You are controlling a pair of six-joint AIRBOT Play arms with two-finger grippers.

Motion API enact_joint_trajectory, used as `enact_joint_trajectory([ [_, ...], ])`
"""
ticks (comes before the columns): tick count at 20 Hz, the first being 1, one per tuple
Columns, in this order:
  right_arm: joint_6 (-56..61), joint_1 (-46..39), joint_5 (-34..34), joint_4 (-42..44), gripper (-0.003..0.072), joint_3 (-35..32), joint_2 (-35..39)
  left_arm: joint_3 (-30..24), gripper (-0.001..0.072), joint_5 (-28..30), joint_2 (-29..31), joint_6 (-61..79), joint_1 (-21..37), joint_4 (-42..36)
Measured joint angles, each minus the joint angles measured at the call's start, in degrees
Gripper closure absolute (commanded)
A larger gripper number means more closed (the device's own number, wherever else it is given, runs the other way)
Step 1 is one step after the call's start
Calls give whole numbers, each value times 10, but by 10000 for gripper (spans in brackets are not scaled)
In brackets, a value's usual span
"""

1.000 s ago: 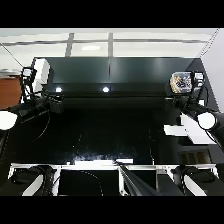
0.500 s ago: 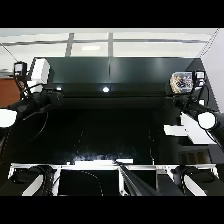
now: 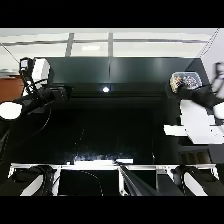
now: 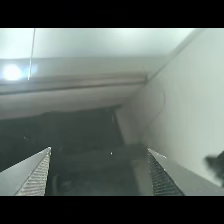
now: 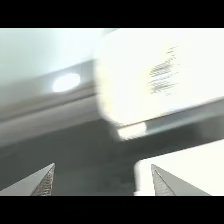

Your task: Fold the box and place the chain.

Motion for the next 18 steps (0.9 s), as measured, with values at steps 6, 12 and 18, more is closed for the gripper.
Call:
enact_joint_trajectory([
  [6, 6, -325, 193, -111, -34, 157, -138, 11, -1, -24, -6, 4, -1, 28],
  [12, -244, -465, 357, -24, -34, 254, -305, 12, -1, -31, -23, 4, -3, 32],
  [18, -426, -471, 424, 63, -16, 301, -388, 12, 0, -36, -37, 2, -3, 27],
])
